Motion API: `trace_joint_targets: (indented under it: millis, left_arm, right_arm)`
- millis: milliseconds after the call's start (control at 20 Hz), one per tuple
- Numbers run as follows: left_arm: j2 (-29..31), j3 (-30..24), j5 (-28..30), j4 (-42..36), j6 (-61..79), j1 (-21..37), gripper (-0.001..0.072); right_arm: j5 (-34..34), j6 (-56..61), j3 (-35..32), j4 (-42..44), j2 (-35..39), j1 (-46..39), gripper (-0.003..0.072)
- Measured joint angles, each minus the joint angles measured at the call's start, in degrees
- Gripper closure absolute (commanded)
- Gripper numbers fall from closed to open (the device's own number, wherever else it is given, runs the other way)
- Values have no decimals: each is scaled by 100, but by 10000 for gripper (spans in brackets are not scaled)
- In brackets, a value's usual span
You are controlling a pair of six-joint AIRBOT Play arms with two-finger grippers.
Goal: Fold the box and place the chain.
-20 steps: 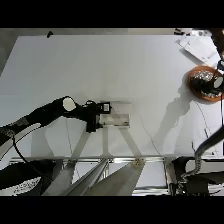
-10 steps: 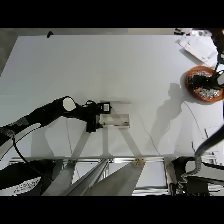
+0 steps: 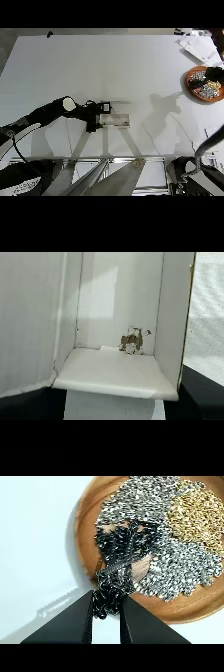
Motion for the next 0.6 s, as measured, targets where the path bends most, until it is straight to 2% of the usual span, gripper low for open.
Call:
trace_joint_targets:
  millis: [200, 600]
  left_arm:
    - [0, 0, 0, 0, 0, 0, 418]
    - [0, 0, 0, 0, 2, 0, 418]
  right_arm:
    - [570, -79, -2, 197, 745, 636, 679]
    - [1198, -98, -2, 717, 1801, 2267, 678]
